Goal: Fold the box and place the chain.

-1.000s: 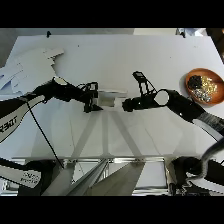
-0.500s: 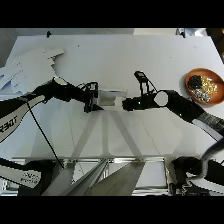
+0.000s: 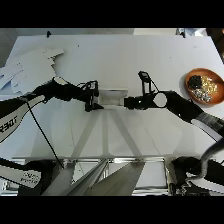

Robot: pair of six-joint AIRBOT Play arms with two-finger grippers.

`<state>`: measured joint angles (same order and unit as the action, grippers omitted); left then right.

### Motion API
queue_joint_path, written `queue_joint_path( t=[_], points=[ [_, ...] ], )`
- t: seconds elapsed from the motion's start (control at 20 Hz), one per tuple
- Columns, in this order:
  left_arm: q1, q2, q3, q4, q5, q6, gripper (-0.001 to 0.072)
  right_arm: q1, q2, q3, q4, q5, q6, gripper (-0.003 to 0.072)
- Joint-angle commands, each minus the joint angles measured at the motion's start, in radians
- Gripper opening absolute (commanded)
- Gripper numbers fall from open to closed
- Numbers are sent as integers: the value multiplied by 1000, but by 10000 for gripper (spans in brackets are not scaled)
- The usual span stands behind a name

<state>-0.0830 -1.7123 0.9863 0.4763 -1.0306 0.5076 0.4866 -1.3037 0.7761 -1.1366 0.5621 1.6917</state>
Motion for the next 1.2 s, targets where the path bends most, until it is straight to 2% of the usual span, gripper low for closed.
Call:
queue_joint_path(
  t=[0.0, 0.15, 0.25, 0.55, 0.85, 1.15],
  points=[
    [0, 1, 0, 11, -8, 1, 336, 8, 1, 1, -25, 2, 42, 98],
    [0, 1, 0, 11, -10, 1, 336, 37, 1, 1, -30, -7, 43, 109],
    [0, 1, 0, 11, -10, 1, 336, 55, 1, 3, -29, -28, 43, 346],
    [0, 1, 0, 11, -10, 1, 336, 61, -3, 102, -87, -26, 45, 342],
    [0, 1, 0, 11, -13, 1, 336, 76, -69, 155, -224, 159, 85, 343],
    [0, 1, 0, 11, -13, 1, 336, 96, -61, 197, -255, 110, 85, 344]
  ],
)
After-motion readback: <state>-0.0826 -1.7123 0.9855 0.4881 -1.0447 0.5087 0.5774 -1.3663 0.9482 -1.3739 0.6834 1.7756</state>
